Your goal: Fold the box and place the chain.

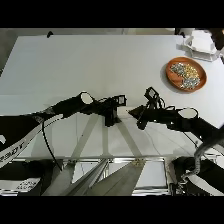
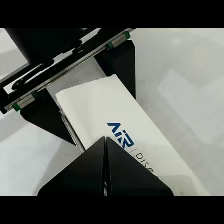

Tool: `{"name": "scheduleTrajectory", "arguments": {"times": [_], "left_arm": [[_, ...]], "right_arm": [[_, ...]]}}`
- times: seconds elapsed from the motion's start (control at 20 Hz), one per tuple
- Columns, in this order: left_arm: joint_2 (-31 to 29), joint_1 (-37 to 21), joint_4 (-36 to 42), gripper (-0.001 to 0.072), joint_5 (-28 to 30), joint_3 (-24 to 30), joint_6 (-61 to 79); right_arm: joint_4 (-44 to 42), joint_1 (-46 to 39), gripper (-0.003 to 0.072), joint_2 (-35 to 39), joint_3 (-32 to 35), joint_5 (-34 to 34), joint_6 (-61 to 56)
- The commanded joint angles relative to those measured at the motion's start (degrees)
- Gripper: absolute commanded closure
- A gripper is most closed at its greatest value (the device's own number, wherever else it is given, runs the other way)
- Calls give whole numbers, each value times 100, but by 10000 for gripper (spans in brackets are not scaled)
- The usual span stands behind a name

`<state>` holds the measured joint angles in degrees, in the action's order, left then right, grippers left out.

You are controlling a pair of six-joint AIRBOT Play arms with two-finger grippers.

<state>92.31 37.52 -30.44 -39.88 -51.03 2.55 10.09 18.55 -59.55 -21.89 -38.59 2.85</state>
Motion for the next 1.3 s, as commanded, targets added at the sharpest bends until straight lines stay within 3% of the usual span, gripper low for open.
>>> {"name": "scheduleTrajectory", "arguments": {"times": [0.0, 0.75, 0.9, 1.1, 1.25], "left_arm": [[0, 2, 0, 620, 0, -4, -2], [-2, 2, 0, 620, 0, -4, -2], [-2, 2, 0, 620, 0, -4, -2], [-2, 2, 0, 620, 0, -4, -2], [0, 2, -2, 620, 0, -4, -2]], "right_arm": [[173, 2, 680, -157, 4, -98, 24], [341, 2, 681, -339, 376, 199, 22], [15, 2, 681, -332, 374, 201, 269], [-713, 0, 681, 33, 343, 199, 796], [-702, 0, 681, 525, 216, 199, 616]]}}
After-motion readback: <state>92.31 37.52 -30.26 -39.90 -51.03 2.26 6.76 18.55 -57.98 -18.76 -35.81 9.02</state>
